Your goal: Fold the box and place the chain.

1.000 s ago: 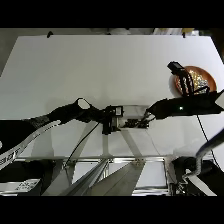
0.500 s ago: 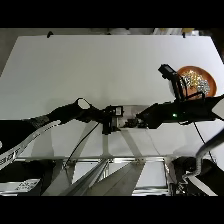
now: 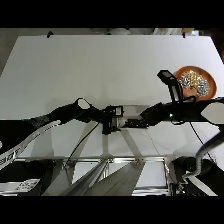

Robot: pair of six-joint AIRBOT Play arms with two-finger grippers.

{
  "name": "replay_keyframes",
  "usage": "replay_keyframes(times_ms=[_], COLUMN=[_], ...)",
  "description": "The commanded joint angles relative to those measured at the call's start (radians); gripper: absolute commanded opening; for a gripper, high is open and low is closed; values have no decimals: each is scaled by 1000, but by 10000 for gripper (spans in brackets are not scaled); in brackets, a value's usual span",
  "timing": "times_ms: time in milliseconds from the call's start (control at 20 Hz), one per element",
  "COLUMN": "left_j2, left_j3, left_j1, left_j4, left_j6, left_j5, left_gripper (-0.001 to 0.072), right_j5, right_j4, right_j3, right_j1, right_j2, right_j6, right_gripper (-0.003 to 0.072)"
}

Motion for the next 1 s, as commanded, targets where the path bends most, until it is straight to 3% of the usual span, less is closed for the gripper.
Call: replay_keyframes(times_ms=[0, 100, 250, 350, 400, 450, 700, 950], left_j2=[0, 0, 0, 0, 0, 0, 0, 0], left_j3=[0, 0, 0, 0, 0, 0, 0, 0], left_j1=[0, 0, 0, 0, 0, 0, 0, 0], left_j4=[0, 0, 0, 0, 0, 0, 0, 0], left_j6=[0, 0, 0, 0, 0, 0, 0, 0], left_j5=[0, 0, 0, 0, 0, 0, 0, 0], left_gripper=[312, 312, 312, 312, 312, 312, 312, 312], right_j5=[-13, 5, 71, 84, 80, 75, 73, 15], right_j4=[-114, -196, -279, -295, -296, -295, -296, -291], right_j3=[30, 32, 31, 31, 31, 31, 31, 30], right_j1=[-76, -180, -307, -339, -339, -339, -339, -339], right_j2=[-1, -6, -72, -150, -196, -241, -436, -499], right_j6=[10, 11, 14, 13, 13, 13, 13, 13], right_gripper=[143, 84, 86, 190, 297, 327, 318, 276])
